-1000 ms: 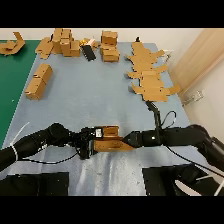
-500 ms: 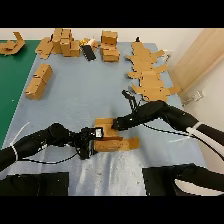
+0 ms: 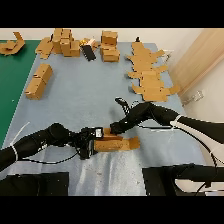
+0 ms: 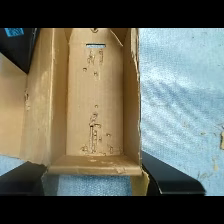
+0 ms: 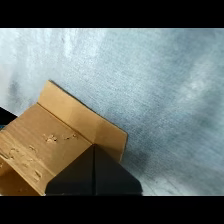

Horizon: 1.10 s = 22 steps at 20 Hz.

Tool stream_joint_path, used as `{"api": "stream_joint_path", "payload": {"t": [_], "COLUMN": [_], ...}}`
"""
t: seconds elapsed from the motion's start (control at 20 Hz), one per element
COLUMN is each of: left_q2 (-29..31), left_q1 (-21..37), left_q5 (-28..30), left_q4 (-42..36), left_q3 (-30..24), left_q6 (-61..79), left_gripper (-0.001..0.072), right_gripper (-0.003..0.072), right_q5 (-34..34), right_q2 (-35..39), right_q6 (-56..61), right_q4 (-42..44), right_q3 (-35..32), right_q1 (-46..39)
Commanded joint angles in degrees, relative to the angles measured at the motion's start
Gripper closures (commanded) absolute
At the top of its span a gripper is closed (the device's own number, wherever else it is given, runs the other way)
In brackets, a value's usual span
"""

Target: Fold the box.

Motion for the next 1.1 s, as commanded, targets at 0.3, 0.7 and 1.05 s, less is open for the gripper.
{"api": "stream_joint_path", "payload": {"t": [0.3, 0.7, 1.05], "left_q2": [0.0, 0.0, 0.0], "left_q1": [0.0, 0.0, 0.0], "left_q5": [0.0, 0.0, 0.0], "left_q4": [0.0, 0.0, 0.0], "left_q3": [0.0, 0.0, 0.0], "left_q6": [0.1, 0.1, 0.1], "left_gripper": [0.0192, 0.0192, 0.0192], "right_gripper": [0.0685, 0.0682, 0.0239], "right_q5": [-3.3, -21.5, -5.9], "right_q2": [11.0, 38.2, 40.3], "right_q6": [0.3, -4.6, -13.4], "right_q4": [-8.7, -14.2, -28.9], "right_q3": [1.4, -6.8, -17.9], "right_q1": [-3.0, 6.0, 12.9]}}
